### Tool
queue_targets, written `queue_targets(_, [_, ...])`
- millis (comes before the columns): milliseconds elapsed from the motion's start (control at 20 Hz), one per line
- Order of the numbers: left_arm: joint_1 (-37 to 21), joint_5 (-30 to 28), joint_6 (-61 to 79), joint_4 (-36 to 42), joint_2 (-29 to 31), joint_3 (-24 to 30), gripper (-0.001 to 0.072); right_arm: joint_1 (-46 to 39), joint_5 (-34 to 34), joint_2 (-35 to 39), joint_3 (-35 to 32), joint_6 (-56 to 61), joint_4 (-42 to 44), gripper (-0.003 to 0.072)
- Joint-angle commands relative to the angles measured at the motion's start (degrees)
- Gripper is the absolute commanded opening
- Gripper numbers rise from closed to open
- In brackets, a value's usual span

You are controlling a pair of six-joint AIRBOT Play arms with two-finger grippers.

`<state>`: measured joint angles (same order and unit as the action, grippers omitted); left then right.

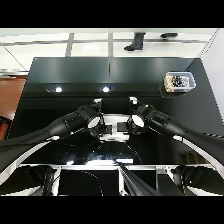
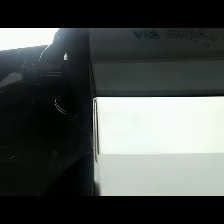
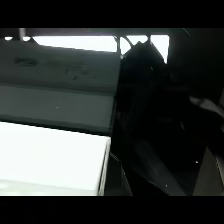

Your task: Fold the box and place the chain.

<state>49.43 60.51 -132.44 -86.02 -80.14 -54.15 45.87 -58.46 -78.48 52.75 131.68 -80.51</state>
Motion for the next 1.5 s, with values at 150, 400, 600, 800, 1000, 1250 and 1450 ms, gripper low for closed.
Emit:
queue_targets(150, [0.0,0.0,0.0,0.0,0.0,-0.1,0.0026,0.1,-0.9,-1.1,0.1,2.7,0.4,0.0241])
queue_targets(400, [0.0,0.1,0.0,0.0,0.0,-0.1,0.0026,0.1,-0.9,-1.8,0.7,2.5,0.9,0.0242])
queue_targets(600, [0.0,0.1,0.0,0.0,0.0,-0.1,0.0027,0.5,-1.5,-3.4,3.0,2.4,0.8,0.0241])
queue_targets(800, [0.0,0.2,0.0,0.0,0.0,-0.1,0.0026,1.3,-2.8,-4.4,3.1,1.8,-0.6,0.0242])
queue_targets(1000, [0.0,0.2,0.0,0.0,0.0,-0.1,0.0026,1.4,-4.1,-4.4,3.1,1.8,-1.5,0.024])
queue_targets(1250, [0.0,0.2,0.0,0.0,0.0,-0.1,0.0026,1.4,-3.9,-4.4,3.6,1.8,-1.5,0.0114])
queue_targets(1450, [0.0,0.2,0.0,0.0,0.0,-0.1,0.0026,1.4,-3.9,-4.4,4.0,1.6,-1.5,0.0008])
